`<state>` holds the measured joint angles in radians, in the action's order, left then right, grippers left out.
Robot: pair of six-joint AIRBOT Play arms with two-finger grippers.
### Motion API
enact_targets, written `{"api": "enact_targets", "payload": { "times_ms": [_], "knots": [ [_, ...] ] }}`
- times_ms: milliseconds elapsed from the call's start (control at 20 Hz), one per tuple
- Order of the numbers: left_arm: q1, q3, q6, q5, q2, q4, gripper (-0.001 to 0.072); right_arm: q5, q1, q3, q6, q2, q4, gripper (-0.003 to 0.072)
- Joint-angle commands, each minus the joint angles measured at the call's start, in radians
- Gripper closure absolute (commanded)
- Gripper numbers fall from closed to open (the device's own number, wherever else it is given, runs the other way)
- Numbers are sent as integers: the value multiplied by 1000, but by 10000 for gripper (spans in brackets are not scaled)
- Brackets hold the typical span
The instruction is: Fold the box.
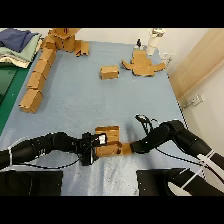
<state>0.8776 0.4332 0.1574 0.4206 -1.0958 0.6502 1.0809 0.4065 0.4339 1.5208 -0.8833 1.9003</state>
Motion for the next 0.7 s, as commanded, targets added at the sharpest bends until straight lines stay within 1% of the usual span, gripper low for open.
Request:
{"api": "enact_targets", "payload": {
  "times_ms": [0, 100, 300, 450, 600, 650],
  "knots": [
    [1, 0, 0, 0, 0, 0, 295, -95, 32, -14, 103, -27, 165, 682],
    [1, 0, 0, 0, 0, 0, 295, -99, 63, -8, 103, -16, 166, 682],
    [1, 0, 0, 1, 0, 0, 295, -114, 106, 8, 102, 56, 164, 682],
    [1, 0, 0, 1, 0, 0, 295, -114, 108, 18, 71, 111, 151, 682],
    [1, 0, 0, 1, 0, 0, 295, -114, 109, 18, 66, 137, 175, 680],
    [1, 0, 0, 1, 0, 0, 295, -115, 112, 18, 66, 137, 176, 639]
  ]
}}
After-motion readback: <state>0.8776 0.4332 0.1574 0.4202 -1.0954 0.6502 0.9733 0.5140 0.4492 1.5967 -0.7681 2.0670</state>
